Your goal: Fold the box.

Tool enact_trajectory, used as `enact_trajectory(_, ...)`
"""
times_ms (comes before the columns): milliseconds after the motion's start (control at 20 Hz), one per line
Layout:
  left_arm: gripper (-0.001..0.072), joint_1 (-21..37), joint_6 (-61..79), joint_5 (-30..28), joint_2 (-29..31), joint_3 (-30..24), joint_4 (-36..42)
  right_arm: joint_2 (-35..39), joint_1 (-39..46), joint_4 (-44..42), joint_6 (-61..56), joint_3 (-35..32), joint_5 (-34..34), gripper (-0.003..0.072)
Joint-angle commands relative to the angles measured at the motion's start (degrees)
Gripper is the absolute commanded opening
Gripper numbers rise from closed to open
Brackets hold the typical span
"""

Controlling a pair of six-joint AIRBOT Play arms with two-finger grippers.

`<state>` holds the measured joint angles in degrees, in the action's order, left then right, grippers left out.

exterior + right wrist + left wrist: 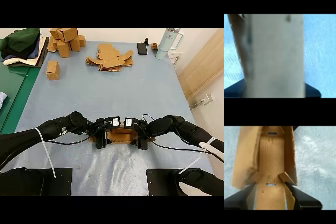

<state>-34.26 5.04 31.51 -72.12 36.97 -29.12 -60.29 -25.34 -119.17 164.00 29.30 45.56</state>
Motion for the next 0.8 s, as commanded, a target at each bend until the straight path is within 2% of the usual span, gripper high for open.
enact_trajectory(0,0.0611,-0.04,-0.66,0.02,-0.02,-0.04,0.02,-0.04,0.0,-0.13,-0.04,0.02,-0.02,0.0509)
enact_trajectory(50,0.0542,-0.04,-2.1,-0.04,-0.02,-0.02,-0.02,-0.04,-0.02,-0.13,-0.04,0.02,-0.02,0.051)
enact_trajectory(100,0.0181,-0.04,-3.56,0.13,0.13,-0.02,-0.83,-0.04,-0.02,-0.13,-0.04,0.02,-0.02,0.0509)
enact_trajectory(150,0.0013,-0.02,-3.67,0.61,0.63,-0.02,-2.03,-0.04,-0.02,-0.13,-0.04,0.02,-0.02,0.051)
enact_trajectory(300,0.0015,0.7,-12.39,0.42,4.33,-0.02,-9.42,-0.04,-0.02,-0.13,-0.04,0.02,-0.02,0.0509)
enact_trajectory(450,0.0014,4.48,-31.95,2.32,10.62,-0.02,-23.61,-0.04,-0.02,-0.13,-0.04,0.02,-0.02,0.051)
enact_trajectory(650,0.0013,15.43,-63.3,10.47,17.53,-0.04,-38.27,-0.04,-0.02,-0.13,-0.04,0.02,-0.02,0.051)
enact_trajectory(750,0.0013,22.88,-74.93,17.35,17.66,-0.13,-38.62,-0.04,-0.02,-0.13,-0.04,0.02,-0.02,0.051)
